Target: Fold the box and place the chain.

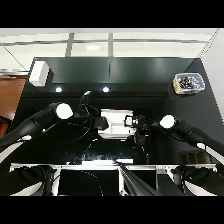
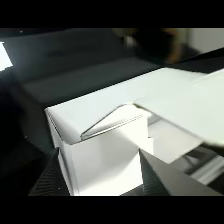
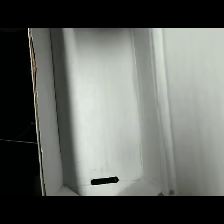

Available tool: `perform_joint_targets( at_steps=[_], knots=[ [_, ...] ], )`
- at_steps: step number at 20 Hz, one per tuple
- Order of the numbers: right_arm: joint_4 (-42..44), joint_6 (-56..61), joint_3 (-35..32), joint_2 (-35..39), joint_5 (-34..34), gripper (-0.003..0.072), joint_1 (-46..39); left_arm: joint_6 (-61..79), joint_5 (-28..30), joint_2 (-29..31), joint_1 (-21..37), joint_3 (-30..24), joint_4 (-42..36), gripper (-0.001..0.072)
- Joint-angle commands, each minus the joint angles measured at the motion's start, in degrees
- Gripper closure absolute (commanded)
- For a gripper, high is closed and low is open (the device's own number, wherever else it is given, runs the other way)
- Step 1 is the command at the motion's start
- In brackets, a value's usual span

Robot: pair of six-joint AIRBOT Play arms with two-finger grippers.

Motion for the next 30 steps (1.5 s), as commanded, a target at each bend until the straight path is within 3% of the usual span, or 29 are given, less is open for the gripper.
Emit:
perform_joint_targets(
  at_steps=[1, 13, 18, 20, 27, 28, 29, 30],
  knots=[
    [0.00, 0.02, 0.02, 0.04, -0.02, 0.0195, 0.02, -11.21, -1.22, -2.25, -4.81, 3.91, 12.24, 0.0141],
    [0.00, 0.00, 0.02, 0.02, -0.17, 0.0195, 0.02, -28.33, -11.67, -10.47, -12.96, 12.26, 31.10, 0.0143],
    [0.00, 0.00, 0.02, 0.04, -0.15, 0.0195, 0.02, -35.63, -15.37, -14.82, -14.23, 16.35, 31.95, 0.0159],
    [0.00, 0.00, 0.02, 0.04, -0.15, 0.0195, 0.02, -36.83, -16.37, -15.32, -14.23, 16.35, 32.11, 0.0318],
    [0.00, 0.00, 0.02, 0.04, -0.15, 0.0195, 0.02, -39.60, -15.96, -15.74, -14.23, 16.52, 31.93, 0.0357],
    [0.00, 0.00, 0.02, 0.02, -0.15, 0.0195, 0.02, -39.63, -15.89, -15.74, -14.23, 16.52, 31.93, 0.0392],
    [0.00, 0.00, 0.02, 0.04, -0.15, 0.0195, 0.02, -39.60, -15.80, -15.74, -14.23, 16.52, 31.98, 0.0540],
    [0.00, 0.00, 0.02, 0.04, -0.15, 0.0195, 0.02, -39.60, -15.23, -15.74, -14.23, 16.55, 31.93, 0.0644]
  ],
)
